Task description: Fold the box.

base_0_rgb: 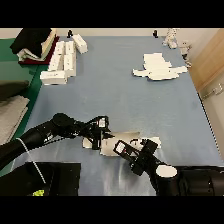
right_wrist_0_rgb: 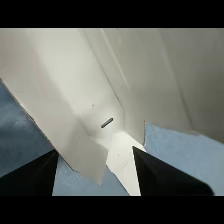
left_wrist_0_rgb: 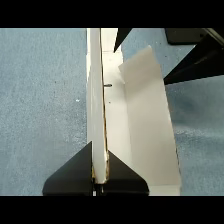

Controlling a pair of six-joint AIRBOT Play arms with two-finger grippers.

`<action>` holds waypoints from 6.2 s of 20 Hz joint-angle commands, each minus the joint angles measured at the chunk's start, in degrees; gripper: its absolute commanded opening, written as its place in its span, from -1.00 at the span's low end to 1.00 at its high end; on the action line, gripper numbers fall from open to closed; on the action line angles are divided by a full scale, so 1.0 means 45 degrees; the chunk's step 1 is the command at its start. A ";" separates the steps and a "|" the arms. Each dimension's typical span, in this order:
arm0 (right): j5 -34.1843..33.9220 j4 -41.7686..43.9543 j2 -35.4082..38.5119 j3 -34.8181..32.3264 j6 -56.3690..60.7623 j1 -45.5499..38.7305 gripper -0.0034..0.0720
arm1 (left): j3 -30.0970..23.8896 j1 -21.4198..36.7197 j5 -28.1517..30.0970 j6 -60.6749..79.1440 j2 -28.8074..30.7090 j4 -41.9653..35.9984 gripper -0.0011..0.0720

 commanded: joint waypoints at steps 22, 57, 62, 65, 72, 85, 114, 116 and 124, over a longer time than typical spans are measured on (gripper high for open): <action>0.4410 0.9559 0.3983 -0.1802 -1.7107 -0.8816 1.00 | 0.0010 -0.0005 0.0000 0.0005 0.0000 0.0000 -0.93; 0.4381 1.6096 -0.0593 -0.1778 -2.7797 -1.3342 0.98 | 0.0010 -0.0005 -0.0005 0.0005 0.0000 0.0000 -0.93; 0.4503 1.6145 -0.0631 -0.1783 -2.7797 -1.3338 0.70 | 0.0010 -0.0005 0.0000 0.0005 0.0000 0.0000 -0.93; 0.4507 1.6189 -0.0860 -0.1787 -2.7797 -1.3338 0.45 | 0.0010 -0.0005 -0.0005 0.0005 0.0000 0.0000 -0.93; 0.4503 1.6184 -0.0918 -0.1778 -2.7797 -1.3338 0.46 | 0.0010 -0.0005 -0.0005 0.0005 0.0000 0.0000 -0.93; 0.4503 1.6087 -0.0918 -0.1773 -2.7797 -1.3342 0.46 | 0.0010 -0.0005 -0.0005 0.0005 0.0000 0.0000 -0.93; 0.4503 1.6087 -0.0918 -0.1773 -2.7797 -1.3342 0.46 | 0.0015 0.0000 0.0423 -0.0024 0.0029 -0.0053 -0.13; 0.4507 1.6082 -0.0918 -0.1773 -2.7797 -1.3342 0.46 | 0.0015 0.0000 0.0588 -0.0058 0.0029 -0.0083 -0.14; 0.4503 1.6082 -0.0918 -0.1773 -2.7797 -1.3342 0.46 | 0.0015 0.1302 -0.0389 -1.0618 0.3633 0.5552 0.10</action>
